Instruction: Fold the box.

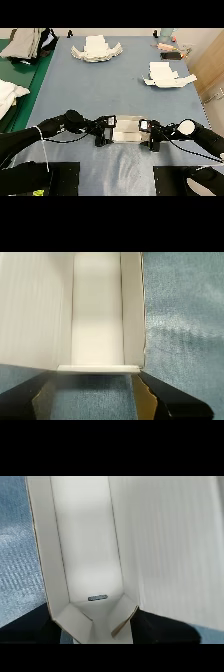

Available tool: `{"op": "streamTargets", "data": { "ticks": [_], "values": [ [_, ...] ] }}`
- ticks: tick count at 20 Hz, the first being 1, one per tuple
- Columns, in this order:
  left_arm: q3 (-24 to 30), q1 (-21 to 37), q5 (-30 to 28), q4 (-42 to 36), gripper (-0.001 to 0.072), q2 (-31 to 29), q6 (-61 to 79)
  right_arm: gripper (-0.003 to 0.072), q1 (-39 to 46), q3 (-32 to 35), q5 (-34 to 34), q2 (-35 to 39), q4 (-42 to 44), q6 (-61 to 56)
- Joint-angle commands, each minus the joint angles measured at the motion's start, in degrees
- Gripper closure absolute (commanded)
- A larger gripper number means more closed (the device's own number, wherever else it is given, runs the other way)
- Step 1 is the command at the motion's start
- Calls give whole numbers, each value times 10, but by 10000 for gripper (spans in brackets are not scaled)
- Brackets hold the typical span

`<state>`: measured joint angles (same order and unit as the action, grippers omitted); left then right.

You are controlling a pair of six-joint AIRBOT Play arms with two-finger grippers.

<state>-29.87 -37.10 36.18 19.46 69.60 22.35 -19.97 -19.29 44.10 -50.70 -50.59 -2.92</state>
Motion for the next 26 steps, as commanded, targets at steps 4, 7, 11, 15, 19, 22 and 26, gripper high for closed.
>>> {"op": "streamTargets", "data": {
  "ticks": [4, 7, 11, 15, 19, 22, 26],
  "values": [
    [0, -17, -24, -15, 9, 7, 16, 174, 0, 0, 0, 0, 0, 0],
    [0, -43, -64, 6, 9, 8, -9, 174, 0, 0, 0, 0, 0, 0],
    [0, -47, -69, 9, 9, 9, -11, 174, 0, 0, 0, 0, 0, 0],
    [0, -47, -66, 9, 10, 9, -13, 174, 0, 0, 0, 0, 0, 0],
    [-1, -59, -77, 6, 10, 9, -37, 174, 0, 0, 0, 0, 0, 0],
    [-1, -65, -92, 7, 181, 9, -53, 174, 0, 0, 0, 0, 0, 0],
    [-1, -65, -81, 16, 185, 9, -54, 174, 0, 0, 0, 0, 0, 0]
  ]
}}
